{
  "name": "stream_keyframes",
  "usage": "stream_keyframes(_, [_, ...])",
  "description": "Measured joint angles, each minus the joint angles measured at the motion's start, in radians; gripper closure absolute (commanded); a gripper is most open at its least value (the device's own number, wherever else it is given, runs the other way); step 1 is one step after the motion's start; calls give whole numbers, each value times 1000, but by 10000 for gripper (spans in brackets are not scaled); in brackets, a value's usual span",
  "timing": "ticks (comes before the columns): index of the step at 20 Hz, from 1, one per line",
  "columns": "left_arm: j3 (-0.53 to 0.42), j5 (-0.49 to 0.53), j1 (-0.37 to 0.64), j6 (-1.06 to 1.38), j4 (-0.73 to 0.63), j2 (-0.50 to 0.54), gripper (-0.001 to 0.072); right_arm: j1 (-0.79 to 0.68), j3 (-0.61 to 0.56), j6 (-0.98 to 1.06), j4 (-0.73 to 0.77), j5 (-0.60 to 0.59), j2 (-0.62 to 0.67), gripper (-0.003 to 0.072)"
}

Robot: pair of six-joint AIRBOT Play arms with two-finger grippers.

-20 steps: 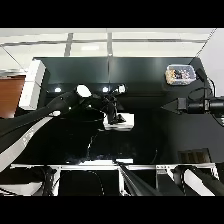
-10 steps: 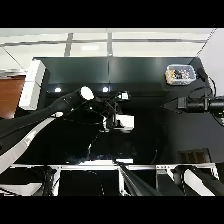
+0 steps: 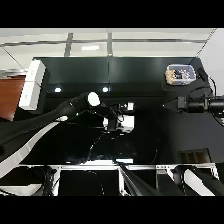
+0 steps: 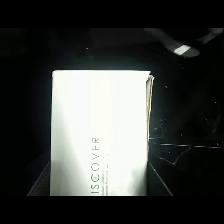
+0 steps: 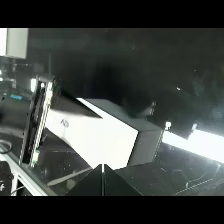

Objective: Fold the box and place the chain.

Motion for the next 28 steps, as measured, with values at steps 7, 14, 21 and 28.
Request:
stream_keyframes(7, [7,-117,114,-711,459,230,350,0,0,0,-3,-19,0,674])
stream_keyframes(14, [-253,-394,621,-1102,696,523,350,0,0,0,-23,-23,0,674])
stream_keyframes(21, [-388,-402,1206,-1148,726,628,350,0,0,0,-27,-23,0,674])
stream_keyframes(28, [-401,-216,1400,-793,528,596,350,0,0,33,-23,-34,0,674])
